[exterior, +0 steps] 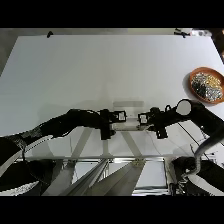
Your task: Fold the box and place the chain.
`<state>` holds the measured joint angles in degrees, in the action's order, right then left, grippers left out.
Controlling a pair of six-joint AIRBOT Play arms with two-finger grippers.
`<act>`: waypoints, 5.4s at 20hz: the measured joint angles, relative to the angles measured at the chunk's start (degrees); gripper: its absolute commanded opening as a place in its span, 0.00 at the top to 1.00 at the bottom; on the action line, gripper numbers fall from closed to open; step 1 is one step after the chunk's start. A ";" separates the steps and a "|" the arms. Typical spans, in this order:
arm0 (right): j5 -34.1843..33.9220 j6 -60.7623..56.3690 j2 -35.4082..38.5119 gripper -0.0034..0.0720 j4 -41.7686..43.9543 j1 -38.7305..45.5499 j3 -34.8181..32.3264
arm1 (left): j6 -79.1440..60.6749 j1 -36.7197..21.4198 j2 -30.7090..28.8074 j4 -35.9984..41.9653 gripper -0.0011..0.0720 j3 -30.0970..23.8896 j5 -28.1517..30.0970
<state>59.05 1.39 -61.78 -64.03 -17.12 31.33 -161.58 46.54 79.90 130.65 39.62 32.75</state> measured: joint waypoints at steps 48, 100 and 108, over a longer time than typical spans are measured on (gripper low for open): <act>10.12 -27.02 11.63 0.93 6.29 -0.59 0.81 | 0.00 0.00 0.02 -0.02 0.64 0.00 0.00; 14.80 -55.54 -4.55 0.56 24.28 20.83 -2.73 | 0.02 0.00 0.00 -0.02 0.64 0.02 0.00; 16.28 -55.28 -4.11 0.48 28.85 19.67 -2.75 | 0.02 0.00 0.00 -0.02 0.64 0.02 0.00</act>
<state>75.33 -53.89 -65.89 -35.18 2.55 28.58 -161.56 46.54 79.90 130.63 39.64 32.75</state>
